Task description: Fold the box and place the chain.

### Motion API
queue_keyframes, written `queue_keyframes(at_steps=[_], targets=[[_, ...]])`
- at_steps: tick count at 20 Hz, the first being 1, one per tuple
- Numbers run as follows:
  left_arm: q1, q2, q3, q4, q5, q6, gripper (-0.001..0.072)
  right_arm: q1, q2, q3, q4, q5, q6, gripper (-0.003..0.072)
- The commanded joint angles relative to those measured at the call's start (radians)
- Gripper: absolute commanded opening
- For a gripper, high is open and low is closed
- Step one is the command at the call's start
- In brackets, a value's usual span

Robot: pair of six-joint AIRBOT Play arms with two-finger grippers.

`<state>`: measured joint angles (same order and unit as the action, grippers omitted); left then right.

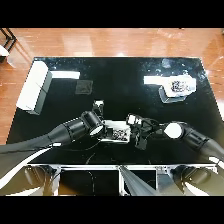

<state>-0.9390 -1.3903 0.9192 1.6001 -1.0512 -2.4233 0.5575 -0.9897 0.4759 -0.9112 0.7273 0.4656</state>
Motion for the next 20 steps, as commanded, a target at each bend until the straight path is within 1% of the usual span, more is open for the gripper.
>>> queue_keyframes(at_steps=[1,3,4,5,6,7,8,10,12,15,17,18,20], targets=[[0.001,0.000,0.000,0.000,-0.001,0.000,0.0024,-0.076,0.088,0.071,-0.113,0.174,0.206,0.0020],[0.001,0.000,0.000,0.001,0.000,0.000,0.0024,-0.125,0.154,0.119,-0.106,0.273,0.260,0.0019],[0.001,0.000,0.000,0.003,0.001,0.000,0.0024,-0.138,0.176,0.146,-0.063,0.328,0.272,0.0019],[0.001,0.000,0.000,0.005,0.001,0.000,0.0024,-0.140,0.182,0.167,0.003,0.380,0.272,0.0019],[0.001,0.000,0.000,0.005,0.001,0.000,0.0024,-0.137,0.182,0.174,0.106,0.412,0.272,0.0019],[0.001,0.000,0.000,0.005,0.002,0.000,0.0024,-0.131,0.182,0.174,0.212,0.418,0.272,0.0020],[0.001,0.000,0.000,0.005,0.002,0.000,0.0024,-0.119,0.182,0.174,0.304,0.409,0.272,0.0019],[0.001,0.000,0.000,0.005,0.002,0.000,0.0024,-0.085,0.180,0.174,0.402,0.338,0.275,0.0019],[0.001,0.000,0.000,0.005,0.002,0.000,0.0024,-0.043,0.155,0.174,0.394,0.261,0.311,0.0020],[0.001,0.000,0.000,0.005,-0.003,0.000,0.0024,-0.013,0.072,0.174,0.337,0.227,0.344,0.0020],[0.000,0.000,0.000,0.004,-0.002,0.000,0.0024,-0.015,0.049,0.174,0.330,0.212,0.350,0.0022],[0.000,0.000,0.000,0.004,-0.003,0.000,0.0024,-0.015,0.049,0.174,0.331,0.211,0.351,0.0054],[0.000,0.000,0.000,0.004,-0.003,0.000,0.0024,-0.016,0.051,0.175,0.304,0.224,0.390,0.0605]])
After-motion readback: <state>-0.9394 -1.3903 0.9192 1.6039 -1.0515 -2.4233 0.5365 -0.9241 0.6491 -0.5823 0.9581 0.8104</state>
